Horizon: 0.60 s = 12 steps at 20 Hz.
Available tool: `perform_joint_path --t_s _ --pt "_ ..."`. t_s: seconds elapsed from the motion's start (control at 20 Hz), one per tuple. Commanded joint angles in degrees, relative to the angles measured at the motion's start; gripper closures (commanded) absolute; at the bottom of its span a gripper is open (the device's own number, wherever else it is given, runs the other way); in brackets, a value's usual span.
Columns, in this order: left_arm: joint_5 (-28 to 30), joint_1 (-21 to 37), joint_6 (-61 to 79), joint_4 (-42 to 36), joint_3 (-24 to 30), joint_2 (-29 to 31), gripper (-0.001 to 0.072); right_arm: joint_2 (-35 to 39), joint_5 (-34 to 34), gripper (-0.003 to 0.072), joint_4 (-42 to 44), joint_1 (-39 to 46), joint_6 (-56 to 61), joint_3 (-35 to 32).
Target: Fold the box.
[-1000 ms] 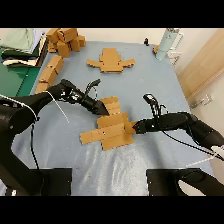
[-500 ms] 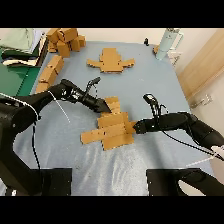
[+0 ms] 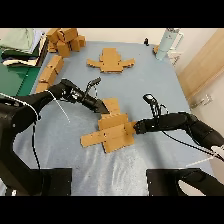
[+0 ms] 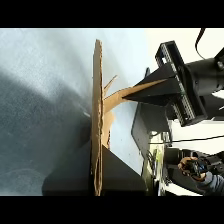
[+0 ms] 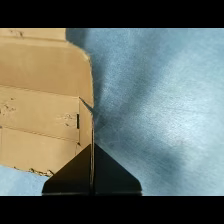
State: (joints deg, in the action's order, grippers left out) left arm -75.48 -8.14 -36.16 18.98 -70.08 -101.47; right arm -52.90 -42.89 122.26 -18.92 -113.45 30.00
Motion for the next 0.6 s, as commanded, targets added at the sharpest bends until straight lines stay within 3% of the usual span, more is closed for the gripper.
perform_joint_path --t_s 0.0,0.05,0.1,0.15,0.2,0.55 --pt "-1.2 -0.1 0.2 0.3 -0.2 0.0 0.0695 0.0 1.0 0.0679 0.0 0.0 0.0 0.0" --pt "-1.2 -0.1 0.6 0.3 -0.5 0.0 0.0696 0.0 1.3 0.0653 0.0 0.0 0.0 0.0" --pt "-0.9 -0.2 1.4 0.3 -0.7 0.0 0.0697 0.0 2.0 0.0525 -0.3 0.0 0.0 0.0" --pt "-0.9 -0.4 2.4 0.3 -0.9 0.2 0.0697 0.0 2.8 0.0339 -0.7 0.0 0.0 0.1" --pt "-0.2 -0.9 3.4 0.3 -0.9 0.7 0.0698 0.1 3.7 0.0226 -1.0 0.4 0.2 0.1" --pt "11.0 -8.6 16.0 0.5 -0.9 9.2 0.0699 0.1 6.4 0.0222 -1.9 7.0 7.6 4.3"
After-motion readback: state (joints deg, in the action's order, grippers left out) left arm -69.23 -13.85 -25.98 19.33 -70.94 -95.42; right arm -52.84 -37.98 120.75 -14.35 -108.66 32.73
